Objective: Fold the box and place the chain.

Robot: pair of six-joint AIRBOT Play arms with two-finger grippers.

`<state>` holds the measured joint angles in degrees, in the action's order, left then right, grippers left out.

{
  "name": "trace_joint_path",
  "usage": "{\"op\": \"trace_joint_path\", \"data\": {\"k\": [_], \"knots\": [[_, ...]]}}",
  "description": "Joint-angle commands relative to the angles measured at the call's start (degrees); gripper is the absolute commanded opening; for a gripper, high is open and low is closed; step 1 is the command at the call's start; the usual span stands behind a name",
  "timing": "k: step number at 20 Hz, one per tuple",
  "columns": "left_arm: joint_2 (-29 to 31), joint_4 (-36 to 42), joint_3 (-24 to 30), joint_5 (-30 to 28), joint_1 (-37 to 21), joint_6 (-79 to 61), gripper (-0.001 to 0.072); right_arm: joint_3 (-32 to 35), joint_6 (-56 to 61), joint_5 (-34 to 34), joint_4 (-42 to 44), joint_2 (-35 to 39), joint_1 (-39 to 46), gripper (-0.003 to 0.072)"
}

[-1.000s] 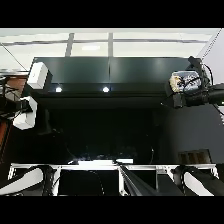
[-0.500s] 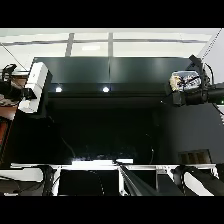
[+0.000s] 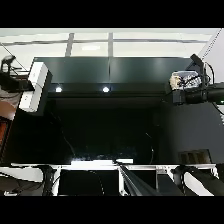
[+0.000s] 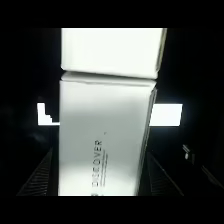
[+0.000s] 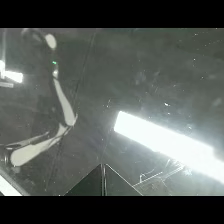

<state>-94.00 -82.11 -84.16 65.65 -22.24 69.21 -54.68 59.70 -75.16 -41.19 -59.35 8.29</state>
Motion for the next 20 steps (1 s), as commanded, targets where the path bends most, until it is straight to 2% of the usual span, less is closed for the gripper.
{"op": "trace_joint_path", "data": {"k": [1,2,3,4,5,6,7,8,9,11,13,14,16,20], "knots": [[2.6,-0.7,-8.1,8.7,2.4,8.3,0.0718,-0.1,1.9,1.7,0.2,0.1,-0.4,0.0017],[4.0,-3.2,-10.3,10.6,3.3,10.0,0.0715,-0.1,2.0,0.2,0.2,0.3,-0.3,0.0017],[5.9,-5.5,-12.3,12.3,4.1,13.1,0.0677,-0.1,2.0,-1.8,-0.4,0.9,0.0,0.0017],[8.3,-5.1,-13.0,12.9,4.8,15.5,0.0465,-0.1,2.0,-3.3,-2.9,2.1,0.2,0.0017],[11.1,-2.5,-12.6,13.0,5.5,16.1,0.0101,0.2,2.3,-3.2,-6.5,3.7,0.1,0.0017],[14.7,1.6,-10.6,10.9,6.6,15.5,0.0027,1.5,2.2,0.0,-9.5,6.4,0.1,0.0016],[18.8,4.9,-7.1,7.1,8.2,13.9,0.0027,3.8,1.2,6.1,-11.0,9.4,0.0,0.0016],[24.1,7.4,-1.4,1.7,10.7,12.4,0.0026,7.4,0.0,14.9,-11.5,13.0,0.0,0.0016],[29.4,9.1,5.4,-3.5,13.7,11.8,0.0027,11.3,-0.8,23.5,-11.5,15.8,0.0,0.0017],[39.6,9.7,22.3,-12.9,21.8,7.6,0.0027,18.4,-1.7,40.2,-11.7,18.3,0.1,0.0017],[46.1,5.9,36.6,-19.6,28.5,7.2,0.0027,22.4,-1.7,50.2,-13.1,17.3,0.1,0.0018],[48.0,4.3,41.6,-22.3,30.2,8.1,0.0027,23.1,-1.7,50.8,-13.1,16.9,0.1,0.0017],[50.3,3.8,47.4,-24.8,30.1,10.2,0.0028,23.1,-1.6,48.2,-13.0,16.8,0.0,0.0017],[50.6,3.5,48.5,-26.4,27.9,10.3,0.0029,23.1,-1.6,47.8,-13.0,16.8,0.0,0.0017]]}}
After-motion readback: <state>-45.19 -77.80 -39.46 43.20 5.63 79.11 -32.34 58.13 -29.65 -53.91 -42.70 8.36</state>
